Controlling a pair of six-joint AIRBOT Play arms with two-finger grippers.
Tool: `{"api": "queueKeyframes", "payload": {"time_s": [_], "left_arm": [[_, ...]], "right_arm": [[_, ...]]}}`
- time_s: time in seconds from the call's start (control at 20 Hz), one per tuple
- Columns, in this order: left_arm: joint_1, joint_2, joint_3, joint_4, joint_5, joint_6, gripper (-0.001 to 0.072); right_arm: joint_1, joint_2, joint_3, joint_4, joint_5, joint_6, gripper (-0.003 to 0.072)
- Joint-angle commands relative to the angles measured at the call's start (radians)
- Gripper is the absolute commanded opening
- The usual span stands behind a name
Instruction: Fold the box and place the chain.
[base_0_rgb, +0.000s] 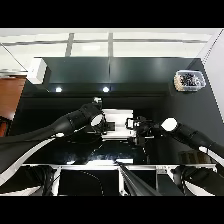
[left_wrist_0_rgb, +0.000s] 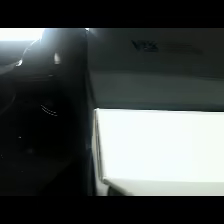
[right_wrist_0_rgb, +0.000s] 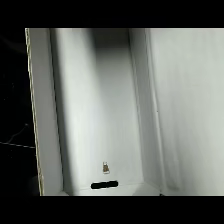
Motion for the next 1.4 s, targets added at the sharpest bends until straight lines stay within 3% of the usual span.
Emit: {"api": "queueKeyframes", "payload": {"time_s": [0.0, 0.2, 0.25, 0.4, 0.5, 0.6, 0.65, 0.8, 0.85, 0.9, 1.05, 1.2, 1.35], "left_arm": [[-0.005, -0.001, 0.001, -0.001, 0.008, -0.004, 0.0057], [-0.010, -0.001, 0.001, 0.005, 0.004, -0.005, 0.0047], [-0.010, -0.001, 0.001, 0.005, 0.003, -0.005, 0.0105], [-0.010, -0.001, 0.001, 0.004, 0.012, -0.005, 0.0535], [-0.009, -0.001, 0.004, 0.008, 0.010, -0.005, 0.0563], [-0.010, -0.001, 0.008, 0.027, 0.003, -0.005, 0.0543], [-0.010, -0.001, 0.012, 0.036, 0.000, -0.005, 0.0476], [-0.011, -0.004, 0.033, 0.068, -0.013, -0.005, 0.0455], [-0.011, -0.010, 0.042, 0.076, -0.029, -0.004, 0.0373], [-0.011, -0.021, 0.051, 0.075, -0.046, -0.004, 0.0343], [-0.011, -0.060, 0.084, 0.036, -0.089, -0.004, 0.0338], [-0.011, -0.063, 0.089, 0.037, -0.093, 0.031, 0.0026], [-0.011, -0.063, 0.089, 0.026, -0.093, 0.042, 0.0024]], "right_arm": [[0.000, -0.001, 0.000, 0.001, 0.002, 0.003, 0.0258], [0.000, 0.000, 0.000, 0.001, 0.003, 0.003, 0.0258], [0.000, 0.000, 0.000, 0.001, 0.003, 0.003, 0.0258], [0.000, 0.000, 0.000, 0.001, 0.002, 0.003, 0.0258], [0.000, 0.000, 0.000, 0.000, 0.002, 0.003, 0.0259], [0.000, -0.001, 0.000, 0.000, 0.003, 0.003, 0.0258], [0.000, -0.001, 0.000, 0.001, 0.003, 0.003, 0.0259], [0.000, 0.000, 0.000, 0.001, 0.003, 0.003, 0.0259], [0.000, 0.000, 0.000, 0.001, 0.003, 0.003, 0.0258], [0.000, -0.001, 0.000, 0.001, 0.003, 0.003, 0.0259], [0.000, -0.001, 0.000, 0.001, 0.003, 0.003, 0.0258], [0.000, 0.000, 0.000, 0.001, 0.002, 0.003, 0.0258], [0.000, 0.000, 0.000, 0.001, 0.001, 0.003, 0.0259]]}}
